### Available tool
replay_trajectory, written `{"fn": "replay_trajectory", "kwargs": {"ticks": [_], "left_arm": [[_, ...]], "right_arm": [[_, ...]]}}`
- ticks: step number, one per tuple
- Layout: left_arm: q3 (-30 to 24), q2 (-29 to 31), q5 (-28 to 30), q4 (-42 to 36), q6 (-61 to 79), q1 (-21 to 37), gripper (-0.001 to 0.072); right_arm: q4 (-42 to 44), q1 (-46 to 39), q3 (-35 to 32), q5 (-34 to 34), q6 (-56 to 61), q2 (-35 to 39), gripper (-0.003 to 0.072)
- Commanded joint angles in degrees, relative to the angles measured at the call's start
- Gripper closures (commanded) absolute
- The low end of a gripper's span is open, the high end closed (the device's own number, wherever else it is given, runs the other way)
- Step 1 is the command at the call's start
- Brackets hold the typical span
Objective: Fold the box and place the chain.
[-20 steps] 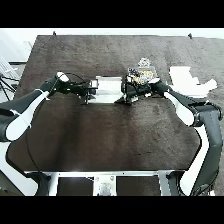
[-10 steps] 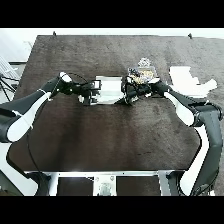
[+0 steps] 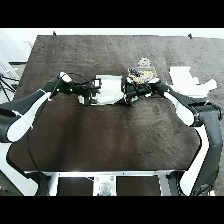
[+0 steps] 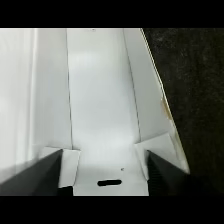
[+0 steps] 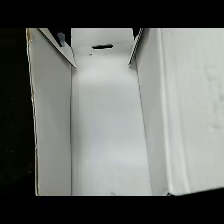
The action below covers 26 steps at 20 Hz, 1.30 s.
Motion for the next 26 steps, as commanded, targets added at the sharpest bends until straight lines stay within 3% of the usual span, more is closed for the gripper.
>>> {"fn": "replay_trajectory", "kwargs": {"ticks": [1, 3, 4, 9, 15, 21, 22, 25, 26], "left_arm": [[0.00, -0.04, 1.14, 0.31, -0.04, 0.13, 0.0388], [0.00, -0.04, 0.90, 0.52, -0.09, 0.94, 0.0633], [0.00, -0.04, 0.24, 0.33, -0.09, 1.60, 0.0687], [0.02, 1.53, -5.07, -2.93, -0.07, 6.62, 0.0690], [0.00, 9.57, -14.60, -6.47, -5.66, 13.14, 0.0693], [-0.07, 10.43, -18.56, -5.42, -32.02, 23.47, 0.0693], [-0.07, 10.23, -18.29, -3.58, -39.78, 24.72, 0.0692], [-0.02, 7.39, -13.05, 11.30, -66.38, 24.41, 0.0691], [-0.02, 5.84, -13.64, 10.93, -68.48, 24.04, 0.0691]], "right_arm": [[-0.02, 0.04, 0.02, -0.09, -0.13, -0.04, 0.0180], [-0.02, 0.04, 0.02, -0.09, -0.13, -0.04, 0.0180], [-0.02, 0.04, 0.02, -0.11, -0.13, -0.04, 0.0180], [-0.02, 0.04, 0.02, -0.09, -0.13, -0.04, 0.0180], [-0.02, 0.04, 0.02, -0.09, -0.13, -0.04, 0.0180], [-0.02, 0.04, 0.02, -0.09, -0.13, -0.04, 0.0180], [-0.02, 0.04, 0.02, -0.09, -0.13, -0.04, 0.0180], [-0.02, 0.07, 0.02, -0.09, -0.13, -0.04, 0.0180], [-0.02, 0.04, 0.02, -0.09, -0.13, -0.04, 0.0180]]}}
